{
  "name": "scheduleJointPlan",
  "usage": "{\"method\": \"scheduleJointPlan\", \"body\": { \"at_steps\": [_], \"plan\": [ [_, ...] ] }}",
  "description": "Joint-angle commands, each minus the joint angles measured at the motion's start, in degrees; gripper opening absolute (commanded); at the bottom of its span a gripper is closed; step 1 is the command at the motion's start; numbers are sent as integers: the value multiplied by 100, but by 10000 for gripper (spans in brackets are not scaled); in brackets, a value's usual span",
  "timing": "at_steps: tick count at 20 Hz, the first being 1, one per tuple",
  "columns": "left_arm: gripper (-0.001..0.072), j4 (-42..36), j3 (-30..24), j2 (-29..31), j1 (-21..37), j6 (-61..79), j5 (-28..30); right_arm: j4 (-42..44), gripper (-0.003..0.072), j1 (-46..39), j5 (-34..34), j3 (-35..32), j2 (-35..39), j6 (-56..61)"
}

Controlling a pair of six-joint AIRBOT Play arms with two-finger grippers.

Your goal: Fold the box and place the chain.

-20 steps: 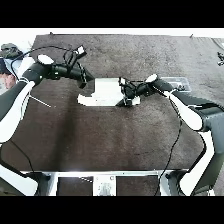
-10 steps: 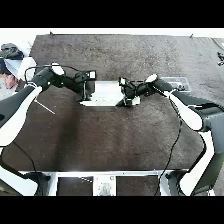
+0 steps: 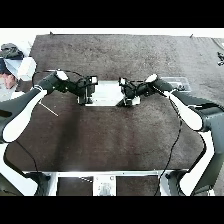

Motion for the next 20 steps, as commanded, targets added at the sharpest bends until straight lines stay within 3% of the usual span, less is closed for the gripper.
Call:
{"method": "scheduleJointPlan", "body": {
  "at_steps": [1, 2, 3, 6, 7, 8, 20],
  "plan": [
    [566, -201, -7, -24, -2, 269, 61, 2, 323, -2, 0, 4, 4, 2],
    [557, -203, -7, -24, -2, 306, 68, 2, 323, -2, 0, 4, 4, 2],
    [466, -205, -7, -24, -2, 302, 48, 2, 322, 0, 0, 2, 4, 2],
    [464, -243, -7, -76, -2, 304, -92, 2, 323, 0, 0, 2, 4, 2],
    [420, -245, -7, -107, -2, 299, -157, 2, 322, 0, 0, 2, 4, 2],
    [229, -267, -7, -136, -2, 302, -227, 2, 323, 0, 0, 2, 4, 2],
    [225, -1370, -7, -334, -2, 822, -251, 2, 323, 0, 0, 2, 4, 2]
  ]
}}
